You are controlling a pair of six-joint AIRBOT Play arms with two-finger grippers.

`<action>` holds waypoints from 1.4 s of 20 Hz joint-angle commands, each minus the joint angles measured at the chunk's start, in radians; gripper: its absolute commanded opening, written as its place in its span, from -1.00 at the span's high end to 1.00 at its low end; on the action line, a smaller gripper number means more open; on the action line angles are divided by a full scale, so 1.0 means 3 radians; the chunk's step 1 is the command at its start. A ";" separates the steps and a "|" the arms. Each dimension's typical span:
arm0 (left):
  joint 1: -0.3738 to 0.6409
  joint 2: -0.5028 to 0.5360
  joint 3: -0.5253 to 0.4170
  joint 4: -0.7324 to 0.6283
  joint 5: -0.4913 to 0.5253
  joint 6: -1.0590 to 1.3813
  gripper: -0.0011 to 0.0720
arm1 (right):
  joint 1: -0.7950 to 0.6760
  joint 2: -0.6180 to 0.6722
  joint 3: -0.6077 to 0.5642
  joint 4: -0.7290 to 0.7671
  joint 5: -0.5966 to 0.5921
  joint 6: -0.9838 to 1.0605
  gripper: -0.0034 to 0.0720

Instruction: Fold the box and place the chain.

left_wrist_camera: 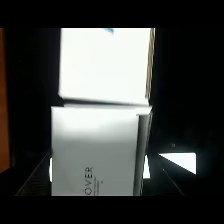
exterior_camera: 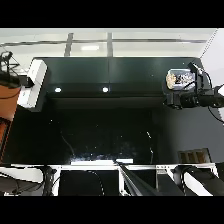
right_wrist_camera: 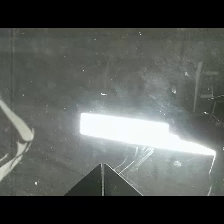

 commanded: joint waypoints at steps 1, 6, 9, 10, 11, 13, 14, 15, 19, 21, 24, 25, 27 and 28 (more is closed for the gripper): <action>-0.0008 0.0033 0.0568 0.0017 -0.0256 -0.0148 -0.98 | -0.0001 0.0001 -0.0001 -0.0001 -0.0008 0.0005 0.87; -0.0130 0.0045 0.1700 -0.0013 -0.1428 -0.0713 0.32 | 0.0011 0.0001 -0.0001 -0.0001 -0.0117 -0.0097 0.87; -0.0215 0.0136 0.1863 -0.0441 -0.1961 -0.1001 0.90 | 0.0287 0.0001 -0.0001 -0.0006 -0.0247 -0.0524 0.87; -0.0294 0.0210 0.1825 -0.0444 -0.2068 -0.1052 0.90 | 0.0417 0.0001 -0.0001 -0.0023 -0.0362 -0.0552 0.87; -0.0411 0.0337 0.1704 -0.0421 -0.2063 -0.1082 0.90 | 0.0533 0.0001 -0.0001 -0.0065 -0.0502 -0.0551 0.87; -0.0712 0.0689 0.1311 -0.0415 -0.1823 -0.1077 0.90 | 0.0757 0.0001 -0.0001 -0.0221 -0.0841 -0.0547 0.87; -0.0903 0.0927 0.1021 -0.0371 -0.1606 -0.1074 0.90 | 0.0833 0.0001 -0.0001 -0.0300 -0.0989 -0.0544 0.87; -0.1094 0.1169 0.0715 -0.0263 -0.1352 -0.1076 0.90 | 0.0888 0.0001 -0.0001 -0.0362 -0.1124 -0.0544 0.87; -0.1794 0.2218 -0.0848 0.0061 -0.0248 -0.1076 0.90 | 0.0909 0.0000 -0.0018 -0.0637 -0.1367 -0.0542 0.87; -0.1939 0.2599 -0.1563 0.0206 0.0094 -0.1081 0.90 | 0.0905 -0.0004 -0.0150 -0.0769 -0.1577 -0.0404 0.87; -0.1928 0.2927 -0.2221 0.0282 0.0225 -0.1080 0.90 | 0.0787 -0.0042 -0.0462 -0.0767 -0.1818 0.0205 0.87; -0.1918 0.2973 -0.2313 0.0317 0.0224 -0.1080 0.90 | 0.0731 -0.0055 -0.0543 -0.0765 -0.1811 0.0272 0.87; -0.1907 0.2993 -0.2382 0.0314 0.0210 -0.1080 0.89 | 0.0665 -0.0055 -0.0591 -0.0764 -0.1575 0.0270 0.87; -0.1907 0.2991 -0.2387 0.0314 0.0206 -0.1080 0.89 | 0.0657 -0.0055 -0.0591 -0.0753 -0.1460 0.0270 0.87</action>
